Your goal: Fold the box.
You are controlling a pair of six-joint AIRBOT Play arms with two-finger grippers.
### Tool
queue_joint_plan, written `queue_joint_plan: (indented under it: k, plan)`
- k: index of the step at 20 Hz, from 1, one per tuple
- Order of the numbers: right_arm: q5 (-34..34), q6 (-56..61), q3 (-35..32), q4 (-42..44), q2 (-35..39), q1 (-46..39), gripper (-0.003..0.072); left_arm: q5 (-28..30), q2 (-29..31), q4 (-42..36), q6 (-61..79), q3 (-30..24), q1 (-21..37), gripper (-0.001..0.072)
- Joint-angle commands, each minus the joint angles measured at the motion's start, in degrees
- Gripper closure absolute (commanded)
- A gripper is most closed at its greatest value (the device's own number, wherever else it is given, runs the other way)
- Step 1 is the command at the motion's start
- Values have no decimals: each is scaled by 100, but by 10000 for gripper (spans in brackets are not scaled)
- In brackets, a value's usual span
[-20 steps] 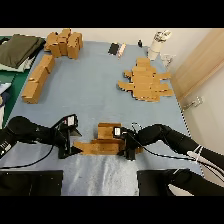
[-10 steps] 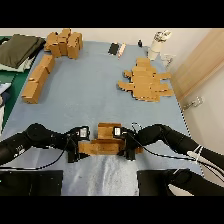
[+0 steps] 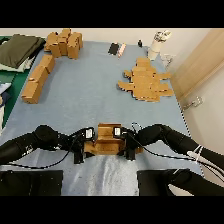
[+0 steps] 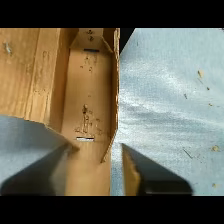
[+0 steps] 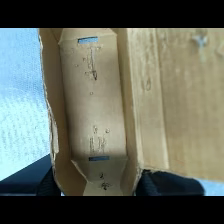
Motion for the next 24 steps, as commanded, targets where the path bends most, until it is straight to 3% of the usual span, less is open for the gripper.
queue_joint_plan:
  k: [1, 4, 5, 6, 7, 16, 23, 24]
  plan:
    - [0, 0, 0, 2, -4, 2, 111, 254, -37, -66, 33, -2, -24, 303]
    - [0, 0, 0, 2, -4, 2, 111, 308, -37, -68, 37, -2, -33, 306]
    - [0, 0, 0, 2, -4, 2, 112, 356, -39, -68, 37, -2, -79, 348]
    - [0, 0, 0, 2, -4, 2, 112, 358, -39, -66, 76, -2, -120, 554]
    - [0, 0, 0, 2, -4, 2, 111, 398, -39, -70, 179, -2, -175, 564]
    - [0, 0, 0, 2, -4, 2, 111, 542, -35, -343, 236, -2, -398, 563]
    - [2, 0, 0, 0, -4, 2, 111, 190, 361, 184, -367, -52, 136, 560]
    - [2, 0, 0, 2, -4, 2, 112, -33, 439, 479, -560, -70, 275, 454]
